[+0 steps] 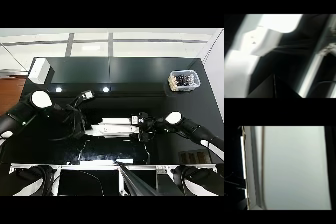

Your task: Fold the box and place the chain.

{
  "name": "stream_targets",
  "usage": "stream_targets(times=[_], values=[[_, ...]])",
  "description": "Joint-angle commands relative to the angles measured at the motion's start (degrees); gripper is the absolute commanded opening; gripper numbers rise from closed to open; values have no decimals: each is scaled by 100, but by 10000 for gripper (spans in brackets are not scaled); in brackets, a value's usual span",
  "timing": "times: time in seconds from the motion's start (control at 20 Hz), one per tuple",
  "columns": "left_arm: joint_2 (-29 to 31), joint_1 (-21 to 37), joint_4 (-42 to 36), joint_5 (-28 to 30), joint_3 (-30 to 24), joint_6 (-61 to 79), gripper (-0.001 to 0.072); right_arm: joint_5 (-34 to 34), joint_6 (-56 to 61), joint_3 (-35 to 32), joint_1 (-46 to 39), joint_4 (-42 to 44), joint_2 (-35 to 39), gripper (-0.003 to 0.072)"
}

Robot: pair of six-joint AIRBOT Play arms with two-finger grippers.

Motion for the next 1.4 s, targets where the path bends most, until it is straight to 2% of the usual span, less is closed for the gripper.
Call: stream_targets(times=[0.0,0.15,0.35,0.4,0.5,0.65,0.9,1.05,1.15,1.35], values=[[57,-409,-1322,-247,-413,-568,26,0,2,2,2,2,-2,530],[50,-907,-2186,1694,-669,-490,27,2,2,2,4,4,-2,530],[-131,-1143,-2802,4280,-688,-490,28,0,2,2,4,4,0,530],[-234,-1147,-2826,4673,-688,-490,27,0,2,2,4,4,0,530],[-485,-1150,-2691,5093,-688,-487,29,0,2,2,4,2,0,530],[-876,-1167,-2581,5152,-682,-487,29,0,2,2,4,2,-2,529],[-1296,-1204,-2256,4695,-675,-487,29,0,2,2,4,4,-2,529],[-1147,-1093,-2002,4586,-570,-490,29,-2,2,2,4,2,0,529],[-970,-859,-1394,4098,-442,-540,29,-2,2,2,4,4,-2,530],[-55,24,-72,3477,-393,-1283,30,-2,2,2,4,4,-2,529]])
